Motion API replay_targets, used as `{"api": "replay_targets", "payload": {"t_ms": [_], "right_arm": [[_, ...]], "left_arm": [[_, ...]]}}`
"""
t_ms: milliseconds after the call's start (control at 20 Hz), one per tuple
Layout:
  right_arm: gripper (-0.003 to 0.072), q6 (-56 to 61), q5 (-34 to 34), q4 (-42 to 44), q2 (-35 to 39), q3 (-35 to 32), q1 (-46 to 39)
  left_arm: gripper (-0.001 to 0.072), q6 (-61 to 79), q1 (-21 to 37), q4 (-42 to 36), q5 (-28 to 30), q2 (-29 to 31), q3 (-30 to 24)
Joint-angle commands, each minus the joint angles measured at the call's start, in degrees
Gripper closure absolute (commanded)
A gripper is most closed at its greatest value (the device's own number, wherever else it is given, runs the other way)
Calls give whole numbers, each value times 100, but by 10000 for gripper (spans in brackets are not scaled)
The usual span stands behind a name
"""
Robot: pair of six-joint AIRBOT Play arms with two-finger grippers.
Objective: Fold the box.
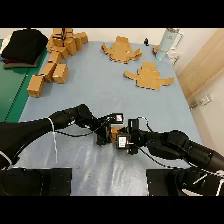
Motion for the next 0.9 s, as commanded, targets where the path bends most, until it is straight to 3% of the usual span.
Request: {"api": "replay_targets", "payload": {"t_ms": [0, 100, 200, 400, 850], "right_arm": [[463, 2, -4, 4, 2, 2, 4], [466, 2, -2, 2, -9, 2, 4], [550, 2, 2, 0, -22, 2, 4], [596, 2, 0, 0, -22, 2, 4], [596, 2, -87, 122, -55, 2, 7]], "left_arm": [[300, 0, -2, 2, 13, 4, 2], [300, 0, -2, 2, 13, 4, 2], [300, 0, -2, 2, 13, 4, 2], [300, 0, -2, 2, 13, 4, 2], [300, 0, -2, 0, 13, 4, 2]]}}
